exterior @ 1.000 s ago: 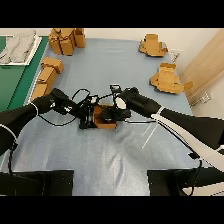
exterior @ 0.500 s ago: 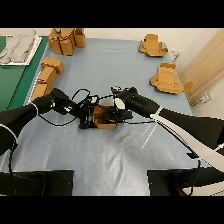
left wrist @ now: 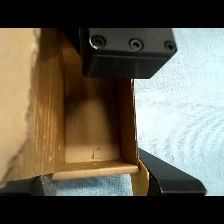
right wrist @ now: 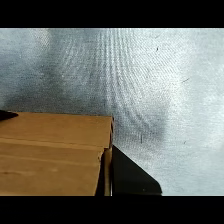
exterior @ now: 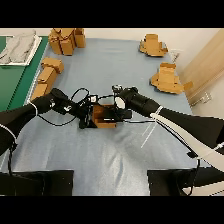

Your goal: Fold the box.

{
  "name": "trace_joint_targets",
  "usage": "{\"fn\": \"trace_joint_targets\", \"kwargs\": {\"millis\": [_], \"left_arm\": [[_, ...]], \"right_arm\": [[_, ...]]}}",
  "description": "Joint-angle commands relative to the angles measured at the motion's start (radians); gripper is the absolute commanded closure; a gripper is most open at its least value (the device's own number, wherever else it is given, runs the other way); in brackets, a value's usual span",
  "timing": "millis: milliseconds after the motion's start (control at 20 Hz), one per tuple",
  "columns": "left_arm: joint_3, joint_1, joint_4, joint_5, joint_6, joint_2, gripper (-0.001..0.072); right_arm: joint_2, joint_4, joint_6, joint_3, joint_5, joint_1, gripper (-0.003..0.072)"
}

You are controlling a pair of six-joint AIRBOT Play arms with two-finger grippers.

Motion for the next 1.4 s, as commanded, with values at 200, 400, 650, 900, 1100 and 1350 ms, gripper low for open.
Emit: {"fn": "trace_joint_targets", "kwargs": {"millis": [200, 400, 650, 900, 1100, 1350], "left_arm": [[0.0, 0.0, -0.001, -0.003, 0.0, 0.0, 0.0423], [0.0, 0.0, 0.0, -0.003, 0.0, -0.001, 0.0423], [0.0, 0.0, 0.0, -0.001, 0.0, -0.001, 0.0423], [0.0, 0.0, 0.0, 0.0, 0.0, 0.0, 0.0423], [0.0, 0.0, 0.003, 0.0, 0.0, 0.0, 0.0423], [0.0, 0.0, 0.027, 0.0, -0.002, -0.001, 0.0423]], "right_arm": [[0.003, 0.013, -0.002, 0.001, -0.012, 0.001, 0.0481], [0.003, 0.01, -0.002, 0.002, -0.013, 0.001, 0.0458], [0.009, -0.012, -0.001, 0.002, -0.006, 0.001, 0.0331], [0.039, -0.08, 0.002, 0.002, 0.026, -0.001, 0.031], [0.041, -0.067, -0.035, 0.002, 0.039, 0.0, 0.0239], [0.066, 0.029, -0.159, 0.002, 0.037, 0.0, 0.0205]]}}
